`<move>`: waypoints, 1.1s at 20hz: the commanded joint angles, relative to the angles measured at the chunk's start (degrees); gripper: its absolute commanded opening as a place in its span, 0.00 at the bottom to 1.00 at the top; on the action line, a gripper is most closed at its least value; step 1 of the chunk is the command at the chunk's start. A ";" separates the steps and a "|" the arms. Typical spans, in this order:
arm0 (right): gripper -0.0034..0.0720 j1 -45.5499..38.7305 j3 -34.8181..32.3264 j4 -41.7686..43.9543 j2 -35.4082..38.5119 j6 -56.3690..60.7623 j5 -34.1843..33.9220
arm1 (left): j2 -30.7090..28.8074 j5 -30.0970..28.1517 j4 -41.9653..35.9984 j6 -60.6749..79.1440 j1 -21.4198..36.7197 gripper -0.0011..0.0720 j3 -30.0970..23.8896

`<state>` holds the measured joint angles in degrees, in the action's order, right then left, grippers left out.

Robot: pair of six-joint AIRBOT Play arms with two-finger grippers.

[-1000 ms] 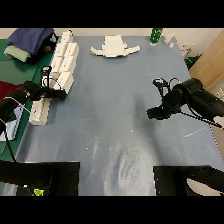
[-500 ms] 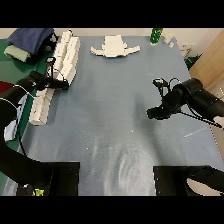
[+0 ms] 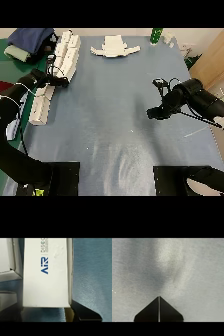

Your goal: Fold the box.

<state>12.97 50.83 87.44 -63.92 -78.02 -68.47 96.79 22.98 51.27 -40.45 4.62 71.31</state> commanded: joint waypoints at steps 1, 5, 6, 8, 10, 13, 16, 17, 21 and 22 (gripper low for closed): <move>0.07 -0.02 0.04 0.00 -0.02 0.00 0.02 | 0.13 1.18 -0.04 0.09 0.00 0.66 0.13; 0.07 -0.02 0.04 0.00 -0.04 0.00 0.02 | 0.11 1.18 -0.02 0.07 0.04 0.66 0.15; 0.07 -0.02 0.04 0.00 -0.04 0.00 0.00 | 0.11 1.05 -0.04 0.09 0.00 0.66 0.15; 0.07 -0.02 0.04 0.00 -0.04 0.00 0.02 | 0.13 1.20 -0.72 0.07 -0.07 0.66 0.15; 0.07 -0.02 0.04 0.00 -0.04 0.00 0.02 | 0.26 1.84 -1.55 0.00 -0.07 0.66 0.11; 0.07 -0.02 0.04 0.00 -0.04 0.00 0.02 | 0.79 2.16 -1.51 0.00 -0.07 0.66 0.11; 0.07 -0.02 0.04 0.00 -0.04 0.00 0.00 | 1.09 2.64 -1.51 0.02 -0.07 0.93 0.11; 0.07 -0.02 0.04 0.00 -0.04 0.00 0.02 | 1.07 2.58 -1.51 0.00 -0.07 0.96 0.11; 0.07 -0.02 0.04 0.00 -0.04 0.00 0.00 | 0.98 3.78 -1.42 -0.07 0.11 0.96 0.17; 0.07 -0.02 0.04 0.00 -0.04 0.00 0.02 | 0.68 4.66 -0.92 -0.09 0.13 0.96 0.17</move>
